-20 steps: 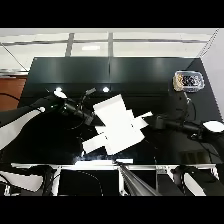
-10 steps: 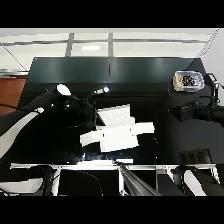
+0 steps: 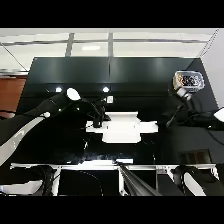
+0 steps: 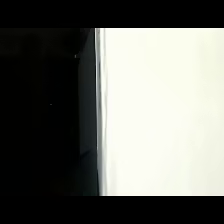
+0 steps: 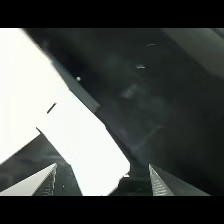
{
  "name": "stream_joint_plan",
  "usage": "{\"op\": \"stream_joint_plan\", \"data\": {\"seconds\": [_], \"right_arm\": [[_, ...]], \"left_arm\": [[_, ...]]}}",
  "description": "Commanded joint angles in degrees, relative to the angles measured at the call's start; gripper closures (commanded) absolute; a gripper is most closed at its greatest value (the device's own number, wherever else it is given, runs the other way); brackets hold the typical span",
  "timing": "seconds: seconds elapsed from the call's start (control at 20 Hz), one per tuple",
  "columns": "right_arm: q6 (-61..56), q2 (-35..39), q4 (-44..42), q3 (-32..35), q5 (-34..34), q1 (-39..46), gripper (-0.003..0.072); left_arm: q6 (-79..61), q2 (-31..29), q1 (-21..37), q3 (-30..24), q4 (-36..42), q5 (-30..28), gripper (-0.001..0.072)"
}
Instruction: Fold the box and place the chain.
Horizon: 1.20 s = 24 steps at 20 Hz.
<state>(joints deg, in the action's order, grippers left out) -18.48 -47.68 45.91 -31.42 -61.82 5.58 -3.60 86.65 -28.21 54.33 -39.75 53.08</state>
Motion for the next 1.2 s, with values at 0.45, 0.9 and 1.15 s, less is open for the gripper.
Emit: {"op": "stream_joint_plan", "data": {"seconds": [0.45, 0.9, 1.15], "right_arm": [[11.1, -3.2, 5.0, 9.1, 10.4, -22.5, 0.0025], [12.1, -6.9, 1.9, 9.1, 18.2, -31.9, 0.0025], [13.6, -6.9, -0.4, 9.1, 18.4, -32.3, 0.0025]], "left_arm": [[5.4, 0.3, -2.6, 0.0, -6.3, -1.8, 0.0685], [5.4, 0.3, -2.5, 0.0, -6.3, -1.4, 0.0684], [5.4, 0.3, -2.5, 0.0, -6.3, -1.4, 0.0684]]}}
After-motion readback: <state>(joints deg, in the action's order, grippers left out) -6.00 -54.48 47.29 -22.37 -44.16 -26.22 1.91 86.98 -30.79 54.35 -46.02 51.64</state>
